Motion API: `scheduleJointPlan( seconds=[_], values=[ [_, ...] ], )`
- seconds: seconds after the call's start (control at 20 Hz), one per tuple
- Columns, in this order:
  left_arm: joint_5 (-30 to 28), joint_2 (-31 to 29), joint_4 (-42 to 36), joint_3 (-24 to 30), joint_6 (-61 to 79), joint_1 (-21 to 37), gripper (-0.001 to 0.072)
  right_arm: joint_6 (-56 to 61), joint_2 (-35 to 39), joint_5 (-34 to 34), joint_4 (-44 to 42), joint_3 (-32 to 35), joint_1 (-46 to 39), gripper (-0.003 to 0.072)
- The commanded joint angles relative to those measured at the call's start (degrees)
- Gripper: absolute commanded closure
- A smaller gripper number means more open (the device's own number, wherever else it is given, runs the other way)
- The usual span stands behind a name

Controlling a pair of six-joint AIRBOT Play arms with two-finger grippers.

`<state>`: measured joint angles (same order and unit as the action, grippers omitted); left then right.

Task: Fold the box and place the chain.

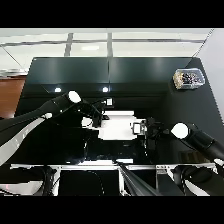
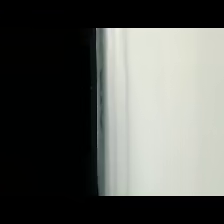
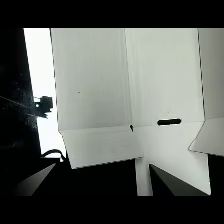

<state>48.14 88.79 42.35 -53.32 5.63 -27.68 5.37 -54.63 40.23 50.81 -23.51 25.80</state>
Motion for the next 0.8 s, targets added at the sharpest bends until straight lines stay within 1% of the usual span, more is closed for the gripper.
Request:
scheduleJointPlan(
  seconds=[0.0, 0.35, 0.6, 0.75],
  values=[
    [0.13, 0.13, 0.28, 0.02, -0.04, 0.04, 0.0682, -0.07, -0.74, -1.05, 0.22, 0.02, 0.15, -0.0027],
    [0.15, 0.13, 0.26, 0.02, -0.04, 0.04, 0.0682, -0.07, -0.94, -2.97, 0.00, 0.02, 3.41, -0.0026],
    [0.15, 0.13, 0.26, -0.04, -0.04, 0.04, 0.0682, -0.09, -1.49, -3.30, -0.22, 0.02, 3.50, -0.0021],
    [0.15, 0.13, 0.26, -0.04, -0.04, 0.04, 0.0682, -3.63, -2.91, -3.87, -4.90, 0.02, 3.69, -0.0021]
  ],
)
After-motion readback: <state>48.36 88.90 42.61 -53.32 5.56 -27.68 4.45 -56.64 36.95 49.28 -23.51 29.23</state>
